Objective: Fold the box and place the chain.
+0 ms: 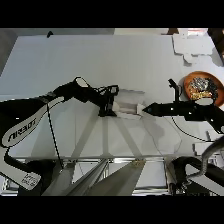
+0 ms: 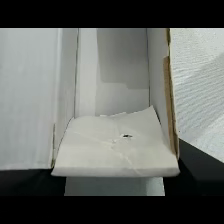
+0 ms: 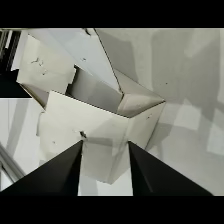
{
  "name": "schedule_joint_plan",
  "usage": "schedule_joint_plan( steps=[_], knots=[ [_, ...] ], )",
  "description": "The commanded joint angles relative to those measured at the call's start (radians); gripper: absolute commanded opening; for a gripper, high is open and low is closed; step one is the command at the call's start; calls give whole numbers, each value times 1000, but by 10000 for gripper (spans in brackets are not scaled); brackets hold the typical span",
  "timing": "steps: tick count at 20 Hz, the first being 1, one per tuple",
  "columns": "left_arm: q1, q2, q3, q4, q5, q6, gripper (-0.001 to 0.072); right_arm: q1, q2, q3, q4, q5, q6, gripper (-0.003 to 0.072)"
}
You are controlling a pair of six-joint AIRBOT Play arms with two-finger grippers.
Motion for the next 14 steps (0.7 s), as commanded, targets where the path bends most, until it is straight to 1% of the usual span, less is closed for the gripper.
schedule_joint_plan(
  steps=[1,4,9,14],
  knots=[
    [0,0,0,0,0,0,274,21,1,0,42,2,-1,359],
    [0,0,0,0,0,0,274,80,1,0,36,-44,0,359],
    [0,0,0,0,0,0,274,140,1,0,-40,-169,14,360],
    [0,0,0,0,0,0,274,166,1,0,-56,-217,16,358]
  ],
)
